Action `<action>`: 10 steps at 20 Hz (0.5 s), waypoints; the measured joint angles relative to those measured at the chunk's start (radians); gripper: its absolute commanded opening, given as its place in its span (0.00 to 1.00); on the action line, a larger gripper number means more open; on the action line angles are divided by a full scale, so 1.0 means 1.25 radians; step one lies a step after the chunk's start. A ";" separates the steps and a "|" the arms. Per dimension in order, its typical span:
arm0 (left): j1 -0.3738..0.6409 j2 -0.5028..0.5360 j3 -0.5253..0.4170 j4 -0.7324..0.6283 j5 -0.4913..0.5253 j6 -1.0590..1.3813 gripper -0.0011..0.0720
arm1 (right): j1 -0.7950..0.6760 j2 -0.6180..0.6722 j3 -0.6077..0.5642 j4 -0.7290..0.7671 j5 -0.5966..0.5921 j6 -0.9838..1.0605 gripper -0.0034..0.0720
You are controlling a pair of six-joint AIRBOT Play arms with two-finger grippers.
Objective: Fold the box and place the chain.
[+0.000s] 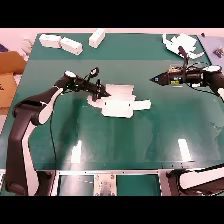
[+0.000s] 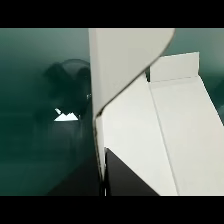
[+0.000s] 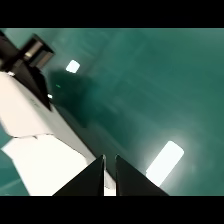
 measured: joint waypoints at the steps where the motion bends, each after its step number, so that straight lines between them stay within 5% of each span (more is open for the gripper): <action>1: 0.000 0.000 0.000 0.000 0.000 0.000 0.04 | 0.010 0.017 -0.011 0.006 0.013 -0.010 0.15; 7: 0.000 0.000 0.000 0.000 0.000 0.000 0.04 | 0.102 0.219 -0.176 -0.091 -0.067 -0.029 0.09; 9: 0.000 0.000 0.000 0.000 0.000 0.000 0.04 | 0.139 0.305 -0.263 -0.137 -0.135 -0.032 0.63; 10: 0.000 0.000 0.000 0.000 0.000 0.000 0.04 | 0.156 0.339 -0.303 -0.154 -0.165 -0.035 0.71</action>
